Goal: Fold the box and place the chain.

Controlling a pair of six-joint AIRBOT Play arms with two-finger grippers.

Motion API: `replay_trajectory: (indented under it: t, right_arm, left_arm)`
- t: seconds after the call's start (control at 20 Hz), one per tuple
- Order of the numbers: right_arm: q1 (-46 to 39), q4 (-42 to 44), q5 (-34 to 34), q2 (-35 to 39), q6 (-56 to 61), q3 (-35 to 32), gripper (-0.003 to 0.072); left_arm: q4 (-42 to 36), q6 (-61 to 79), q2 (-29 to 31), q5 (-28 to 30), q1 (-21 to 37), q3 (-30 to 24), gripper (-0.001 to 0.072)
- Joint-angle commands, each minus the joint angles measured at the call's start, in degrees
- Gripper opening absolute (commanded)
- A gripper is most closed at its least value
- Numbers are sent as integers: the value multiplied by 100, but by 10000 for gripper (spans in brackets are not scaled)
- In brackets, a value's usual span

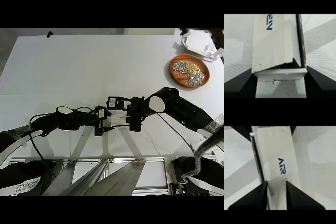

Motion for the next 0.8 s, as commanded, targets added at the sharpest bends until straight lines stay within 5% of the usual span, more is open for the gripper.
replay_trajectory:
  t: [0.0,0.15,0.25,0.75]
  right_arm:
    - [4,-9,11,15,-20,2,151]
    - [4,-9,24,15,-26,2,145]
    - [4,-11,138,15,-210,2,77]
    - [103,-4,223,4,-883,-184,104]
  left_arm:
    - [20,11,2,-9,2,4,406]
    - [20,11,2,-9,2,4,406]
    - [20,11,2,-9,2,4,406]
    - [20,11,2,-9,2,4,406]
